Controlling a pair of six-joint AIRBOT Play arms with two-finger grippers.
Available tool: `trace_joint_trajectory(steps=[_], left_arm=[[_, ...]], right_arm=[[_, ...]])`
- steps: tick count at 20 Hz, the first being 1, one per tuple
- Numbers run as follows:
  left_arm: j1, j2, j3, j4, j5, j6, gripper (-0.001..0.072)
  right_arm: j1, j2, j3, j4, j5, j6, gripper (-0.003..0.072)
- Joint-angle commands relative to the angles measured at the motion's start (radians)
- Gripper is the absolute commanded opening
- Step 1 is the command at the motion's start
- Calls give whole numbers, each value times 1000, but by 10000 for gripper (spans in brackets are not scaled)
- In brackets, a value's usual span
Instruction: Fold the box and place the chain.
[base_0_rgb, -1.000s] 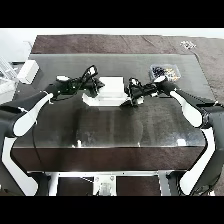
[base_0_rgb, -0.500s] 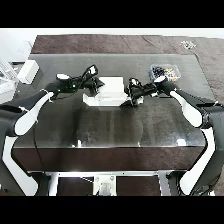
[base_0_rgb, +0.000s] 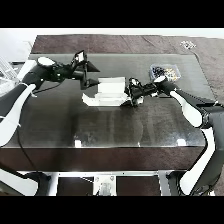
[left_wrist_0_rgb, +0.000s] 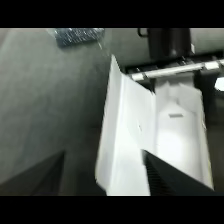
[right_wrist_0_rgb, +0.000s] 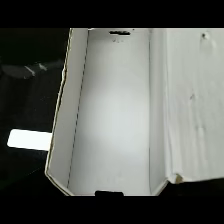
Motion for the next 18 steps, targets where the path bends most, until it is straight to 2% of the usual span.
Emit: trace_joint_trajectory(steps=[1,3,6,12,18], left_arm=[[32,20,-5,247,-79,-169,663],[28,16,-40,296,-56,-177,664],[24,-5,-84,298,-3,-172,663],[18,-90,-87,260,13,-118,662],[-28,-119,-87,244,50,-43,642]], right_arm=[[0,0,0,0,0,1,583],[0,0,0,0,0,1,583],[0,0,0,0,0,1,583],[0,0,0,0,0,1,583],[0,0,0,1,0,1,583]])
